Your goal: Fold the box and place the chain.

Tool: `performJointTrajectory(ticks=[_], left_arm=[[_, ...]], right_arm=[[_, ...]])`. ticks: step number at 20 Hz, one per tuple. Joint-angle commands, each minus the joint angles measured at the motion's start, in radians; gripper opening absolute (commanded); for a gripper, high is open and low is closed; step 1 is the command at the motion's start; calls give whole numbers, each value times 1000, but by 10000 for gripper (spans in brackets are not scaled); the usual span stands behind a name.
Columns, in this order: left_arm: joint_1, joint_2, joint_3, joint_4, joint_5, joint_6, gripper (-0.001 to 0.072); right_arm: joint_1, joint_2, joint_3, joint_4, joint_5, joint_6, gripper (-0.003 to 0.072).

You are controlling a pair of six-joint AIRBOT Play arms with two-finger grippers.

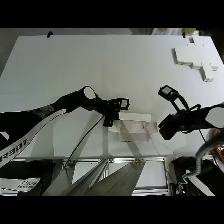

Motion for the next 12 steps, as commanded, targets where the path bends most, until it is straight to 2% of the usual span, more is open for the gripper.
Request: performJointTrajectory(ticks=[1, 6, 12], left_arm=[[0, 0, 1, 0, -1, 0, 10], [0, 0, 1, 0, -1, 0, 10], [0, 0, 1, 0, -1, 0, 10]], right_arm=[[69, 68, -34, -7, 2, -104, 14], [108, 177, -98, -8, -1, -151, 14], [108, 202, -106, -7, -9, -175, 14]])
